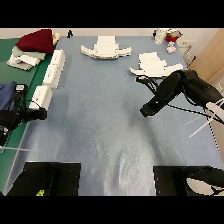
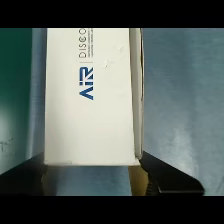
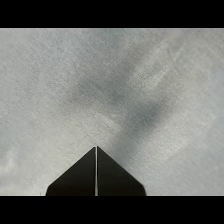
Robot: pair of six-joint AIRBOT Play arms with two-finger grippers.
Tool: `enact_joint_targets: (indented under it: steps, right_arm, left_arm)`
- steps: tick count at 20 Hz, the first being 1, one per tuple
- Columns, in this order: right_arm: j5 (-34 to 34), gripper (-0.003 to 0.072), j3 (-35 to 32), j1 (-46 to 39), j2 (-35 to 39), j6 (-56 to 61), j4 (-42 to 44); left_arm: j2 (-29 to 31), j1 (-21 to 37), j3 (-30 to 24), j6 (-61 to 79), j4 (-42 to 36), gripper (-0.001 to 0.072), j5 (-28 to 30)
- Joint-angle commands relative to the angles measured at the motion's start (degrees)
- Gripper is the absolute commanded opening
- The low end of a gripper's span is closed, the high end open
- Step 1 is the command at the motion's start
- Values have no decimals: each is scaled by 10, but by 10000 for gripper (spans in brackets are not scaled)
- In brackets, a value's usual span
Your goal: Fold the box.
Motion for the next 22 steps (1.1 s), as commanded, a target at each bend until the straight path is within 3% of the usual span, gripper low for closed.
enact_joint_targets:
  steps: [1,6,15,17,22]
  right_arm:
    - [0,5,0,0,0,0,0]
    - [0,4,0,0,0,0,0]
    - [0,5,0,0,0,0,0]
    - [0,4,0,0,0,0,0]
    - [0,5,0,0,0,0,0]
  left_arm:
    - [-99,-10,53,4,-13,515,55]
    - [-261,-68,177,-3,-21,515,85]
    - [-469,-74,435,-16,-41,515,47]
    - [-489,-75,459,-16,-41,515,41]
    - [-494,-76,462,-15,-40,515,34]
